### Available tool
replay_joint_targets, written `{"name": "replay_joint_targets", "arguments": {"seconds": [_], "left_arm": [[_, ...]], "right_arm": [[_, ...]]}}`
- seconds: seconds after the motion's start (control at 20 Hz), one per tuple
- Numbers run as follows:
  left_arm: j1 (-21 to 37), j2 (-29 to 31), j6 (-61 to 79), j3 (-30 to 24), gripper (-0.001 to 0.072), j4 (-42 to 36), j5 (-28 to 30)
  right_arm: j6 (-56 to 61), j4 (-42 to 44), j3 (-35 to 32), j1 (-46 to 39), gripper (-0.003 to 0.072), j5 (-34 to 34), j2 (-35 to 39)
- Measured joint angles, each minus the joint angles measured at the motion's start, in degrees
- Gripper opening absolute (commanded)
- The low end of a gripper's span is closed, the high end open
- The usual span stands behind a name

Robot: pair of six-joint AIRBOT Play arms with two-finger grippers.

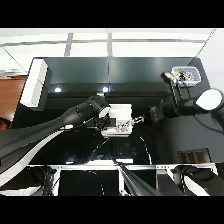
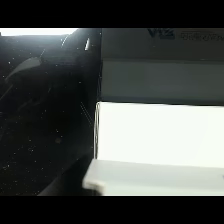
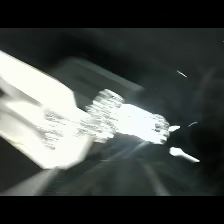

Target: Fold the box and place the chain.

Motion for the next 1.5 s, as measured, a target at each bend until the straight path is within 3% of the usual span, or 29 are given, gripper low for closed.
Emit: {"name": "replay_joint_targets", "arguments": {"seconds": [0.25,0.5,0.7,1.1,1.2,1.25,1.3,1.5], "left_arm": [[0.0,0.0,0.0,0.0,0.0029,0.0,0.0],[0.0,0.0,0.0,0.0,0.0029,0.1,0.0],[0.0,0.0,0.0,0.0,0.0029,0.1,-0.1],[0.0,0.0,0.0,0.0,0.0029,0.1,-0.2],[0.0,0.0,0.0,0.0,0.0029,0.1,-0.2],[0.0,0.0,0.0,0.0,0.0029,0.1,-0.2],[0.0,0.0,0.0,0.0,0.0029,0.1,-0.2],[0.0,0.0,0.0,0.0,0.0029,0.1,-0.2]], "right_arm": [[-32.3,1.9,-9.8,2.9,0.0699,-10.9,-2.4],[-65.1,15.0,-9.6,4.3,0.0699,-13.7,-10.9],[-75.2,18.8,-7.3,4.6,0.0699,-14.1,-16.3],[-80.0,20.6,-6.3,6.3,0.0693,-16.0,-21.2],[-79.5,20.8,-6.1,6.3,0.0371,-17.3,-21.6],[-79.0,20.9,-6.1,6.3,0.0158,-18.0,-21.8],[-78.5,20.8,-6.0,6.2,0.0020,-18.4,-21.8],[-75.3,19.5,-6.0,5.6,0.0017,-17.9,-20.9]]}}
